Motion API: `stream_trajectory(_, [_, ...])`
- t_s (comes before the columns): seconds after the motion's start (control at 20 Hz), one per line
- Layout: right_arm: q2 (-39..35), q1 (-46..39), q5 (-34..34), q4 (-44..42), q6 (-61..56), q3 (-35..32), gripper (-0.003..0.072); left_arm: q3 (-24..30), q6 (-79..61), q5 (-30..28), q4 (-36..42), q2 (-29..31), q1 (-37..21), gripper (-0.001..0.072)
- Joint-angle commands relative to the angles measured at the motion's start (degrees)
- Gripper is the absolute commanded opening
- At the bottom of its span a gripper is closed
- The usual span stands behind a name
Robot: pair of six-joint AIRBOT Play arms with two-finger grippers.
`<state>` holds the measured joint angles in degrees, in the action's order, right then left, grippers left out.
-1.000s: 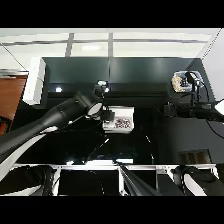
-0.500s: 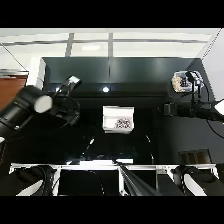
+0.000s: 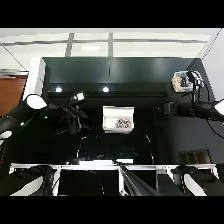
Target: Fold the box and place the chain.
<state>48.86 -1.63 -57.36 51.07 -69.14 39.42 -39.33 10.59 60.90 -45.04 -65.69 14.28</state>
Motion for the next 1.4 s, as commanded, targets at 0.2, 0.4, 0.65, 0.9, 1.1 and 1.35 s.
stream_trajectory(0.2, [0.0,0.0,-0.5,0.0,-0.8,0.0,0.0264,-3.1,-13.6,-5.3,4.6,-11.0,7.1,0.0719])
stream_trajectory(0.4, [0.0,0.0,-0.6,0.0,-0.7,0.0,0.0264,-3.0,-13.6,-6.8,4.6,-12.5,7.5,0.0718])
stream_trajectory(0.65, [0.0,0.0,-0.6,0.0,-0.7,0.0,0.0264,-3.4,-13.6,-7.9,5.2,-13.6,7.5,0.0718])
stream_trajectory(0.9, [0.0,0.0,-0.6,0.0,-0.7,0.0,0.0264,-6.4,-13.6,-7.9,5.1,-15.6,8.2,0.0714])
stream_trajectory(1.1, [0.0,0.0,-0.6,0.0,-0.7,0.0,0.0264,-6.9,-13.6,-7.5,5.0,-16.7,8.5,0.0712])
stream_trajectory(1.35, [0.0,0.0,-0.5,0.0,-0.7,0.0,0.0264,-6.9,-13.6,-6.6,5.1,-16.7,8.6,0.0709])
